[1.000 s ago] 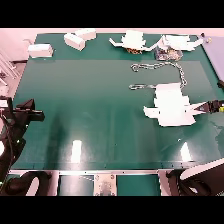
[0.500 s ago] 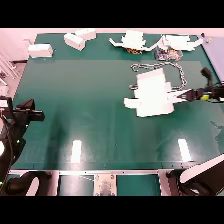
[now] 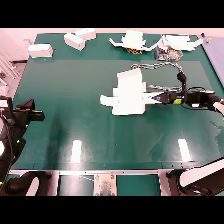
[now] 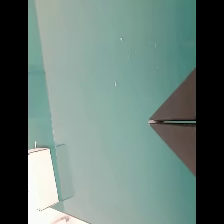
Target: Fold the box and place the chain.
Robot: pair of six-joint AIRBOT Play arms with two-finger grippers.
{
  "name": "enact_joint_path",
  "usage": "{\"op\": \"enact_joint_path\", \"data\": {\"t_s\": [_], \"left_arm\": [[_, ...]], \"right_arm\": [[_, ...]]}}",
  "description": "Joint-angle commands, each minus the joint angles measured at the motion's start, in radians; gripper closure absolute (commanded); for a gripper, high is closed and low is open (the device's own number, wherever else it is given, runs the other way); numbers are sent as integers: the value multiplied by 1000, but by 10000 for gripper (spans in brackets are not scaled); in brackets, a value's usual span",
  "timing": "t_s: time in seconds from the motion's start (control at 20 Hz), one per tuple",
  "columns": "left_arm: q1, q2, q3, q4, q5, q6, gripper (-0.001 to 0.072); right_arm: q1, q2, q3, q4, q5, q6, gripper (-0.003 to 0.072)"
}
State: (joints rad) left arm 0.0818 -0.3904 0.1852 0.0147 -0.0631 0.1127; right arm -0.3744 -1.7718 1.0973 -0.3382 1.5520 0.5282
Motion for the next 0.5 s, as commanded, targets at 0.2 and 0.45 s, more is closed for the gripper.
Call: {"op": "enact_joint_path", "data": {"t_s": [0.2,0.45], "left_arm": [[1,0,1,0,0,0,690],[1,1,1,0,0,0,690]], "right_arm": [[266,69,-76,74,-325,92,685],[367,69,-53,76,-490,93,685]]}}
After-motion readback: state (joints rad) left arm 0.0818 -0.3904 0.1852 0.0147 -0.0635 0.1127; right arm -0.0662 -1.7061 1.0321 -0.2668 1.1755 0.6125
